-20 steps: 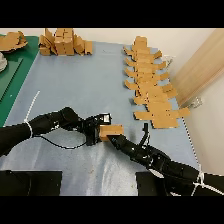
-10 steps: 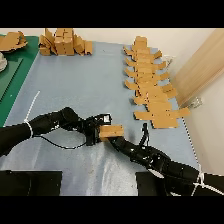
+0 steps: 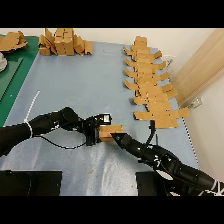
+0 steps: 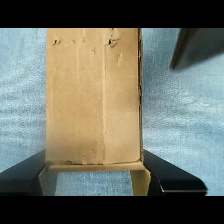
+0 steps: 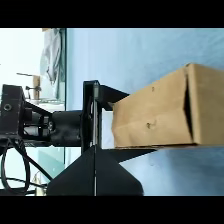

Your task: Fold the box.

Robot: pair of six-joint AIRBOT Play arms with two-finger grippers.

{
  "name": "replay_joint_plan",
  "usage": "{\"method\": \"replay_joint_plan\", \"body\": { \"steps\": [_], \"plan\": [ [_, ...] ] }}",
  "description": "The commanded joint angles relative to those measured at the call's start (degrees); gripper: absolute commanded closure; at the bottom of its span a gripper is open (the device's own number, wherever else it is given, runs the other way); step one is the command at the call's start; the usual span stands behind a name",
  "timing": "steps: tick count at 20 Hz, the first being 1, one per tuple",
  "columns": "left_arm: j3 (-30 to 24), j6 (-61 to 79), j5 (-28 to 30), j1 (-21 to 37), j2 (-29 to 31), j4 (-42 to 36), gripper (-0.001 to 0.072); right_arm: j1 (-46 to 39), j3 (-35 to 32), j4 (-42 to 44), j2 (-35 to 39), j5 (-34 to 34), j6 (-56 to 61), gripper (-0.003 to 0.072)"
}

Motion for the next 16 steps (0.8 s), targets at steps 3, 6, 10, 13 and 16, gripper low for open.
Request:
{"method": "replay_joint_plan", "body": {
  "steps": [3, 6, 10, 13, 16],
  "plan": [
    [0.00, 0.02, 0.13, -0.02, -0.02, 0.04, 0.0105, -6.91, 0.07, -4.46, 14.78, 27.93, -3.26, 0.0683],
    [0.04, -1.60, -0.07, -0.02, -0.02, -0.04, 0.0106, -11.67, 0.07, -5.97, 19.47, 28.83, -3.26, 0.0683],
    [0.85, -2.67, 0.26, 0.09, 0.50, 0.00, 0.0106, -14.67, 0.07, -6.75, 22.60, 29.62, -3.30, 0.0683],
    [1.81, -4.68, 1.44, 0.52, 3.13, 0.81, 0.0106, -15.13, 0.09, -6.82, 22.67, 29.90, -3.28, 0.0683],
    [1.88, -9.77, 6.08, 3.74, 6.38, 2.32, 0.0106, -15.10, 0.09, -6.80, 22.67, 29.90, -3.26, 0.0683]
  ]
}}
